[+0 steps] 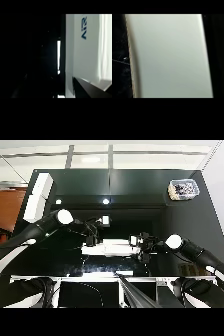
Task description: Fold the box and place the chain.
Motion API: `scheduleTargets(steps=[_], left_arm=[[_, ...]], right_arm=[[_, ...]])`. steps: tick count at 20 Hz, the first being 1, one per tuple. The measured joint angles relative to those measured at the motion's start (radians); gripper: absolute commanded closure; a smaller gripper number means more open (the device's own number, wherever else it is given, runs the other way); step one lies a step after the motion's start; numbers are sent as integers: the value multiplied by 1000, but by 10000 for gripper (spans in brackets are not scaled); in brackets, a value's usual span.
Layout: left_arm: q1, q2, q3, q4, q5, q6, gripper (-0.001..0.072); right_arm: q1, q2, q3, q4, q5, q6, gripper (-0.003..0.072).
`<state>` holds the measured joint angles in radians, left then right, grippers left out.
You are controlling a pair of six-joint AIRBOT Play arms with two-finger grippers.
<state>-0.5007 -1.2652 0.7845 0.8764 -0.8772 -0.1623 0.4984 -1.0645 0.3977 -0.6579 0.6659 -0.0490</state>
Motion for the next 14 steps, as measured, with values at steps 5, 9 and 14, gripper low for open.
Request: scheduleTargets(steps=[5, 9, 14], left_arm=[[78, 101, 0, 49, -175, -185, 684], [58, 133, -15, 36, -380, -322, 683], [-35, 142, -77, -210, -328, -364, 682]], right_arm=[[0, 0, 0, 2, 10, -13, 164], [0, 0, 0, 3, 12, -15, 164], [0, 0, 0, 3, 13, -16, 164]])
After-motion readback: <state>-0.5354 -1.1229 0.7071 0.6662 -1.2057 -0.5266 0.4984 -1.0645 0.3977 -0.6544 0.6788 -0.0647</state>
